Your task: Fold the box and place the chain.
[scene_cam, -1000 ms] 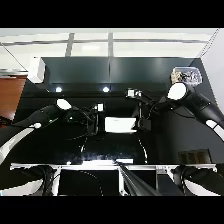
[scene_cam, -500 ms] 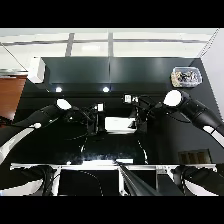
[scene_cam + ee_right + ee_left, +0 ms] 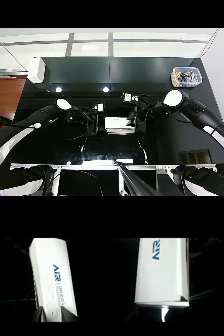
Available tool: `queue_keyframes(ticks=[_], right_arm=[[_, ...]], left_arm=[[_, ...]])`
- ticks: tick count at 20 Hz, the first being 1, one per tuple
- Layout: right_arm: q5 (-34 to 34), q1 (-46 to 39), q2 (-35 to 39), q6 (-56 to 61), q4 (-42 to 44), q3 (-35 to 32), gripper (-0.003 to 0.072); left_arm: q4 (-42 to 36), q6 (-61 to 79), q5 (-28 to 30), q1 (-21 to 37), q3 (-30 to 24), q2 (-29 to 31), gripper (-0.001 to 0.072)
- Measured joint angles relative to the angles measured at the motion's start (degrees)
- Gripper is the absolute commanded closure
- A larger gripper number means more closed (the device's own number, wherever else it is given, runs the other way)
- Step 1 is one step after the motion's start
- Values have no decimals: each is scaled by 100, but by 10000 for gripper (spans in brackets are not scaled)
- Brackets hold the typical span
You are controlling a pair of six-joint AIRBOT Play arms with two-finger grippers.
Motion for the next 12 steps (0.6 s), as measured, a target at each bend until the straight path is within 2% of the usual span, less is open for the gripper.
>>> queue_keyframes(ticks=[12], right_arm=[[-20,0,-2,9,-55,-4,425]], left_arm=[[0,0,0,0,0,0,208]])
